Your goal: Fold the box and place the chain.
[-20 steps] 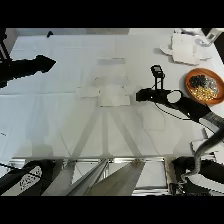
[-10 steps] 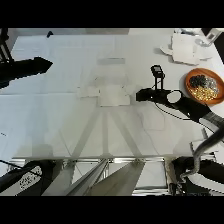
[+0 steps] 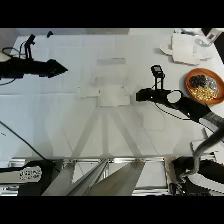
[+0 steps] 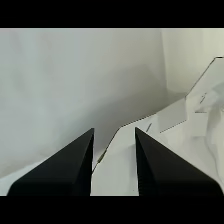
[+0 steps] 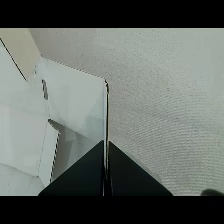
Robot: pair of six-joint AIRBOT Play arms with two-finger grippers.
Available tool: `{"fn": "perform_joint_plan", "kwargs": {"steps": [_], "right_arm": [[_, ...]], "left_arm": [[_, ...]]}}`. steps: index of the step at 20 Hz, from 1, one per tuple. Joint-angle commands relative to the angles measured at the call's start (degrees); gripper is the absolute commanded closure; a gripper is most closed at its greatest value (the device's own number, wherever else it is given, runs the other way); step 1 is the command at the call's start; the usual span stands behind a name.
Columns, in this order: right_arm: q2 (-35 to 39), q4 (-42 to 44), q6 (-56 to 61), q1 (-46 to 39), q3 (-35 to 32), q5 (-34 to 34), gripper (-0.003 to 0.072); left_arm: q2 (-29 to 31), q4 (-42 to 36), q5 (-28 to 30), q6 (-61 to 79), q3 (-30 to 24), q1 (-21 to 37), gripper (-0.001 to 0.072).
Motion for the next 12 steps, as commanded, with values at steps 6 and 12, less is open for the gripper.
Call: {"fn": "perform_joint_plan", "kwargs": {"steps": [6, 12], "right_arm": [[0.0, 0.0, 0.0, 0.1, 0.0, 0.0, 0.0676], [0.0, 0.0, 0.0, 0.1, 0.0, 0.0, 0.0676]], "left_arm": [[-4.8, -3.3, 0.2, 10.1, 16.0, -7.7, 0.043], [-8.3, -5.3, -4.1, 33.9, 16.0, -12.5, 0.0179]]}}
